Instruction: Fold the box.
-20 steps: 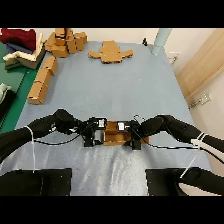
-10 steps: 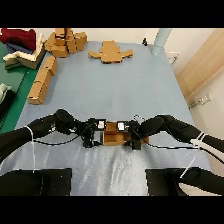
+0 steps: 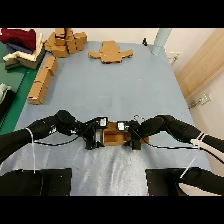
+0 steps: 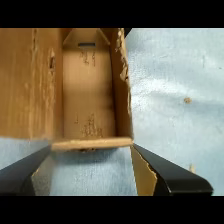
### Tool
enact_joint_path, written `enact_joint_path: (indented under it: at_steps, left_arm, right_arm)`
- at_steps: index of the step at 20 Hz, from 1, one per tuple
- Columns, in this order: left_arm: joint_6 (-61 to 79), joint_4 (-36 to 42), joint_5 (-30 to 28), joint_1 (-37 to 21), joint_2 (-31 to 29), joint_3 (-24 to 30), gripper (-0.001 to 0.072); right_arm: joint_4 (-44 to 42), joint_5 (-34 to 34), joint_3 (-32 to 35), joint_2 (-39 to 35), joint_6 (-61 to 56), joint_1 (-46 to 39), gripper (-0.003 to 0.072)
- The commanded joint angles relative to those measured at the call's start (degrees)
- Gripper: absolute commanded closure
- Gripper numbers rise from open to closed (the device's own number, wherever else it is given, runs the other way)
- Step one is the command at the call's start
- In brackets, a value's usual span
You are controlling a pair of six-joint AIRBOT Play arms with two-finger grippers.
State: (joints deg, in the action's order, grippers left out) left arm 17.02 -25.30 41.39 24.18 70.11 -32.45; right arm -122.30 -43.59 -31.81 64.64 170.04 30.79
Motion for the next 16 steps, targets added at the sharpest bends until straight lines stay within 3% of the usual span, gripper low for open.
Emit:
enact_joint_path:
  at_steps: [1, 13, 15, 16]
  left_arm:
    - [-3.10, 1.07, -3.04, 1.55, -0.04, 0.02, 0.0018]
    - [-3.41, 1.07, -6.99, 4.76, 2.40, -0.28, 0.0027]
    - [-3.41, 0.92, -6.99, 4.76, 2.43, -0.28, 0.0246]
    - [-3.43, 0.85, -6.99, 4.76, 2.43, -0.28, 0.0245]
  right_arm:
    - [-0.02, 0.02, -0.02, -0.02, -0.02, 0.00, 0.0158]
    - [-0.02, 0.02, -0.02, -0.02, -0.02, 0.00, 0.0158]
    - [-0.02, 0.02, -0.02, -0.02, -0.02, 0.00, 0.0159]
    - [-0.02, 0.02, -0.02, -0.02, -0.02, 0.00, 0.0158]
